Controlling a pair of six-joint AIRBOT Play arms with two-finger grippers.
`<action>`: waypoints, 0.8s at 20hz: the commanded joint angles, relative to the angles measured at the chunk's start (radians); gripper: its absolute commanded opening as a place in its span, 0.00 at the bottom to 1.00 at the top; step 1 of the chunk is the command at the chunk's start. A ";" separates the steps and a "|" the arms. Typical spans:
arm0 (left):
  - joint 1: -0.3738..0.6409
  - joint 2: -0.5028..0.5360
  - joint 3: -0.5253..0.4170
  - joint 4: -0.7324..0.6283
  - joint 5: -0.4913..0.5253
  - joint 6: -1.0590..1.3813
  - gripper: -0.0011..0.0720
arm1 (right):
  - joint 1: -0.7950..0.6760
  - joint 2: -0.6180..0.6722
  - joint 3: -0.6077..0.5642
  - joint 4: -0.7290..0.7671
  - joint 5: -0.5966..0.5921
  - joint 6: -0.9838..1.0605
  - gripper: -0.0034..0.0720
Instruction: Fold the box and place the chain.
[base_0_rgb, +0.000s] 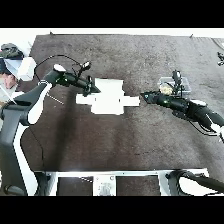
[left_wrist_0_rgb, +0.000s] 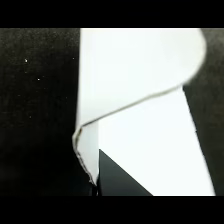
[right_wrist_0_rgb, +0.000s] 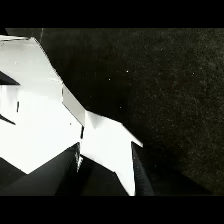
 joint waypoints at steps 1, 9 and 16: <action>0.000 0.001 -0.034 0.004 0.044 0.134 0.02 | 0.001 0.001 0.000 -0.035 0.004 0.001 0.54; 0.000 0.001 -0.144 -0.103 0.097 0.285 0.02 | 0.001 0.001 0.000 -0.058 0.004 0.000 0.55; 0.000 0.002 -0.195 -0.161 0.164 0.352 0.02 | 0.027 0.001 0.000 -0.135 0.000 -0.001 0.55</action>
